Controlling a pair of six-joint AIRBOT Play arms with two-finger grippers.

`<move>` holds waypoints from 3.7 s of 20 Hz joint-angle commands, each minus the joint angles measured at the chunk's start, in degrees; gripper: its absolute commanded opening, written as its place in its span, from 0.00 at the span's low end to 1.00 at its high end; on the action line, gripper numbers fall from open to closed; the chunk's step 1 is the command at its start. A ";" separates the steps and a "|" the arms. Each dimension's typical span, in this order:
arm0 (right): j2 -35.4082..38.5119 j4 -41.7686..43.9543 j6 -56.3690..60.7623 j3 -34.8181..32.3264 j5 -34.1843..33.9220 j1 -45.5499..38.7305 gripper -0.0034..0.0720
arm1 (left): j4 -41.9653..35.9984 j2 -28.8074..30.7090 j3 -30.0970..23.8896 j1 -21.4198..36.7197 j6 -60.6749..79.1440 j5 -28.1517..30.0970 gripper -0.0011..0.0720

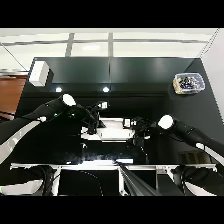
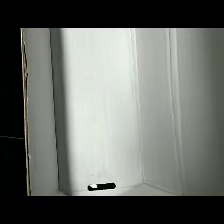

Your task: Fold the box and place the chain.

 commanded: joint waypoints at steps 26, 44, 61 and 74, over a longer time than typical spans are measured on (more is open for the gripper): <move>0.26 0.35 -1.05 -0.52 -0.66 -2.14 0.70 | 0.20 0.81 0.63 -0.04 -1.84 -0.35 0.30; 0.26 0.35 -1.05 -0.52 -4.70 -2.12 0.70 | 25.70 17.11 2.82 -0.02 -43.60 -19.02 0.05; 0.26 0.33 -1.42 -0.52 -2.25 -1.70 0.70 | -14.99 17.27 -10.34 0.55 -43.36 15.61 0.05; 0.26 0.35 -1.42 -0.52 -2.25 -1.70 0.70 | -12.63 10.45 -9.57 -1.46 -42.05 17.46 0.05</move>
